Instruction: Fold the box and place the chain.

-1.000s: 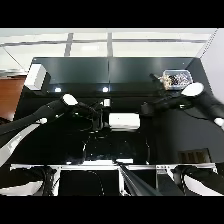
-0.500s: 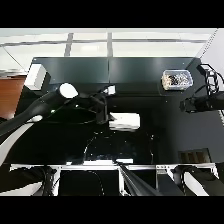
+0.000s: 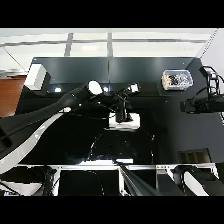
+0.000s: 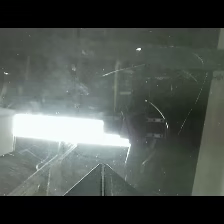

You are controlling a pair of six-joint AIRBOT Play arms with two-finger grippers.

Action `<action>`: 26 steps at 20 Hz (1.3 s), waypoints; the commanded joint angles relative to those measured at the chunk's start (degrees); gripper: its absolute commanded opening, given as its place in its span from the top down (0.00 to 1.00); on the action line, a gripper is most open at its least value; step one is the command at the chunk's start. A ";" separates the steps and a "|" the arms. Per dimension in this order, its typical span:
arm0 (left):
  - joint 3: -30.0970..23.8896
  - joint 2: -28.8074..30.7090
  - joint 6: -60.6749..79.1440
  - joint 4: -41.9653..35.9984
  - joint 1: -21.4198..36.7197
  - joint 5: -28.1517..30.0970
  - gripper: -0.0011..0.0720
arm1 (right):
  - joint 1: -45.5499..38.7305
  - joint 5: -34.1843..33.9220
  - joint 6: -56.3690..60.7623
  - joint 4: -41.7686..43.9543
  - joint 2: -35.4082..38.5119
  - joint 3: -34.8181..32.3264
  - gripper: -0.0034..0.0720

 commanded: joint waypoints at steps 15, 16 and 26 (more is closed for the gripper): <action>0.85 -1.01 -0.15 4.33 -0.63 -5.77 0.02 | -0.07 -0.59 -0.07 0.17 0.04 -0.22 0.93; 0.85 -1.01 -0.15 5.46 -0.66 -5.81 0.02 | -0.04 -0.59 -0.07 0.17 0.04 -0.22 0.93; 0.83 -1.38 -0.13 17.79 -3.02 -4.79 0.02 | -0.04 -0.66 -0.04 0.39 0.04 -0.22 0.93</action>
